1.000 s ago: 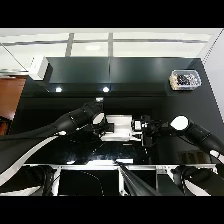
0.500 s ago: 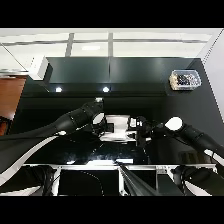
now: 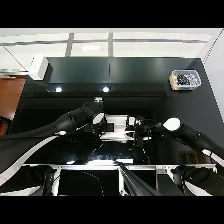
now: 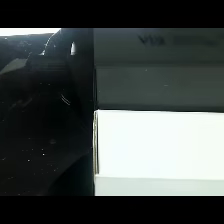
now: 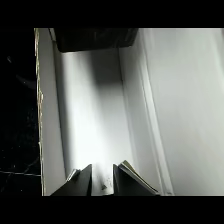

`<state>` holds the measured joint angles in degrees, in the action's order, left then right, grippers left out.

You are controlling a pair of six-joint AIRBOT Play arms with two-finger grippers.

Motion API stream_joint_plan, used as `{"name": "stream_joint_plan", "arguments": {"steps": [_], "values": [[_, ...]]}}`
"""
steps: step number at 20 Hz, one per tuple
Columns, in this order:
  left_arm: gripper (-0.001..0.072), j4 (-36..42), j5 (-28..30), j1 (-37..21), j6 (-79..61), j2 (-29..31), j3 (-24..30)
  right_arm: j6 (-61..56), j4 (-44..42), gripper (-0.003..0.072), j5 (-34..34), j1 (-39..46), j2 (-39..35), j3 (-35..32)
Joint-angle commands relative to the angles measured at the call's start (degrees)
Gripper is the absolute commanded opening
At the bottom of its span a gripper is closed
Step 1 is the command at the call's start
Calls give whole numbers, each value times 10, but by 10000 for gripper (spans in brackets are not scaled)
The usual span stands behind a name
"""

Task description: Fold the box and place the chain.

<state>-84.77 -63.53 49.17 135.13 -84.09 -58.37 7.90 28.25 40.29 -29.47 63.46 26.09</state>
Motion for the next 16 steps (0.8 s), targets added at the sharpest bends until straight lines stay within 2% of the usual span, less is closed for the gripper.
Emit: {"name": "stream_joint_plan", "arguments": {"steps": [1, 2, 3, 4, 7, 11, 13, 16], "values": [[32, 2, 0, 0, -1, 0, -1, 0, 0, 372, -5, -1, 0, 0], [32, 2, 0, 0, -1, 0, -1, 0, 4, 183, -6, 0, 0, 0], [32, 2, 0, 0, -1, 0, -1, 0, 14, 56, -7, 2, -1, 0], [32, 2, 0, 0, -1, 0, -1, -19, 28, 55, -7, 9, -6, 1], [32, 2, 0, 0, -1, 0, -1, -224, 80, 35, 17, 82, -54, 2], [32, 2, 0, 0, -1, 0, -1, -457, 97, 38, 200, 282, -113, 22], [32, 2, 0, 0, -1, 0, -1, -648, 136, 38, 221, 393, -110, 16], [32, 2, -2, 0, -1, 0, -1, -764, 137, 38, 244, 502, -89, -16]]}}
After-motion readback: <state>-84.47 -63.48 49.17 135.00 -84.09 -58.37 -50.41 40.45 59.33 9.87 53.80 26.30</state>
